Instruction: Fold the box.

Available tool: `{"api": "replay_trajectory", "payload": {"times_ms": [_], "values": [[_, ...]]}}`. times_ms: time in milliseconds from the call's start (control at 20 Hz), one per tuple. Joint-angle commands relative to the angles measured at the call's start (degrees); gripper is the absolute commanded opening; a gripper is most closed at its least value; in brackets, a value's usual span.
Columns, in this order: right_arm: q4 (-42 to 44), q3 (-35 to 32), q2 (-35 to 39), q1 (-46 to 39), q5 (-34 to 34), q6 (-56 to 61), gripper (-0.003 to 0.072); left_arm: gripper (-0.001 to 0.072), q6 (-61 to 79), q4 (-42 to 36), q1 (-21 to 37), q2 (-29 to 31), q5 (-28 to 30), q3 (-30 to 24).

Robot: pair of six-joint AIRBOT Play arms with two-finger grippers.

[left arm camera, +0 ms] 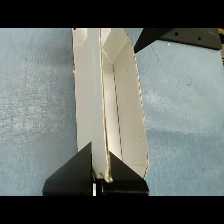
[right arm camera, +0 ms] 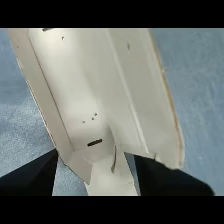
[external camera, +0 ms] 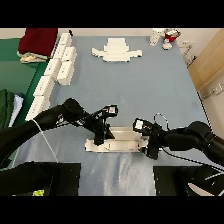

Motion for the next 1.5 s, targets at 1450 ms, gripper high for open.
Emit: {"api": "replay_trajectory", "payload": {"times_ms": [1450], "values": [[16.8,-4.6,-11.7,-10.5,4.0,-37.6,0.0677,0.0013,0.0,0.0,0.0,0.0,0.0,0.0]]}}
